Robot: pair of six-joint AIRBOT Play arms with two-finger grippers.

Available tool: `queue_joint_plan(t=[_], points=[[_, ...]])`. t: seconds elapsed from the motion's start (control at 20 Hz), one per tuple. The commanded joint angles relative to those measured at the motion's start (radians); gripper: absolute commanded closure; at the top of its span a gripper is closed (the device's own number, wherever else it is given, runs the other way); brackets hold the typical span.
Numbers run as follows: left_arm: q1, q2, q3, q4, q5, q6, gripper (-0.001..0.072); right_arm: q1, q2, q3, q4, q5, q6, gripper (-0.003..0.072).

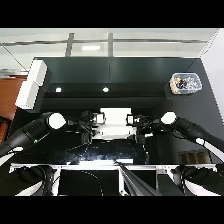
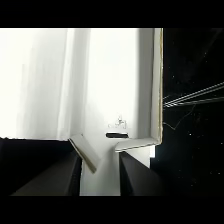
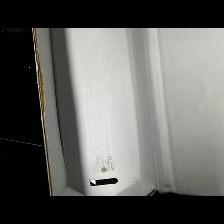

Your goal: Fold the box and place the chain.

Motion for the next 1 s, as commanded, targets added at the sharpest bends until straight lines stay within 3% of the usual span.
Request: queue_joint_plan(t=[0.0,0.35,0.7,0.8,0.9,0.95], points=[[0.000,-0.001,-0.001,-0.018,-0.015,-0.001,0.0439,0.000,-0.001,-0.001,0.000,0.000,0.000,0.0268],[0.000,-0.031,-0.001,-0.134,-0.024,0.000,0.0439,0.000,-0.001,-0.001,0.000,-0.008,0.007,0.0269],[0.000,-0.086,0.000,-0.254,0.031,0.000,0.0440,0.000,-0.001,-0.001,0.001,-0.008,0.007,0.0268],[0.000,-0.086,0.000,-0.252,0.026,0.000,0.0494,0.000,-0.001,-0.001,0.000,-0.008,0.007,0.0268],[0.000,-0.086,-0.001,-0.245,0.015,0.000,0.0480,0.000,-0.001,-0.001,0.001,-0.008,0.007,0.0268],[0.000,-0.086,-0.001,-0.243,0.015,0.000,0.0397,0.000,-0.001,-0.001,0.000,-0.008,0.007,0.0269]])
